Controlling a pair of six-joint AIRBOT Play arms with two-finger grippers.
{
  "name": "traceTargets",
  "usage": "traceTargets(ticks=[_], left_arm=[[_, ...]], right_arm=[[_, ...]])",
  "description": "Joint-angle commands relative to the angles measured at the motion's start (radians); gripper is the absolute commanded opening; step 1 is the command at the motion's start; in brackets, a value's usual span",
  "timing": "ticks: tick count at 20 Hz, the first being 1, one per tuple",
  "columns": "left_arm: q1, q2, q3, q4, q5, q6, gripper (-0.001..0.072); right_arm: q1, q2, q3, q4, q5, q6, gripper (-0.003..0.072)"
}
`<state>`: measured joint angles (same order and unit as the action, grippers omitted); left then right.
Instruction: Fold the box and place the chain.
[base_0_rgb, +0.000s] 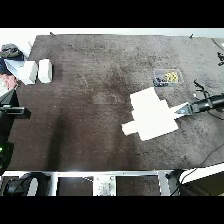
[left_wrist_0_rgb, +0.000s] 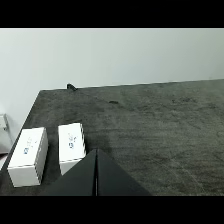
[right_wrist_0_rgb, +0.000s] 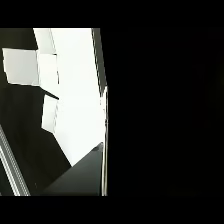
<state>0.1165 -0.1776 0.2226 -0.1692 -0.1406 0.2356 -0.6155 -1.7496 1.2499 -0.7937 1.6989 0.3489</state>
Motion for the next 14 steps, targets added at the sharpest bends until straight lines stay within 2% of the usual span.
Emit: traceTargets(ticks=[1, 4, 7, 10, 14], left_arm=[[0.0, 0.0, 0.0, 0.0, 0.001, 0.0, 0.0012], [-0.001, 0.0, 0.0, 0.0, 0.001, 0.0, 0.0013], [-0.001, 0.0, 0.0, 0.0, 0.0, 0.0, 0.0013], [-0.001, 0.0, 0.0, 0.0, 0.0, 0.0, 0.0013], [-0.001, 0.0, 0.0, 0.0, -0.001, 0.0, 0.0013]], right_arm=[[0.102, 0.11, -0.194, 0.218, -0.151, -0.008, 0.0007], [0.273, 0.173, -0.314, 0.454, -0.255, -0.009, 0.0007], [0.468, 0.198, -0.352, 0.638, -0.483, -0.009, 0.0007], [0.653, 0.198, -0.352, 0.703, -0.742, 0.021, 0.0007], [0.82, 0.198, -0.352, 0.712, -1.004, 0.114, 0.0007]])
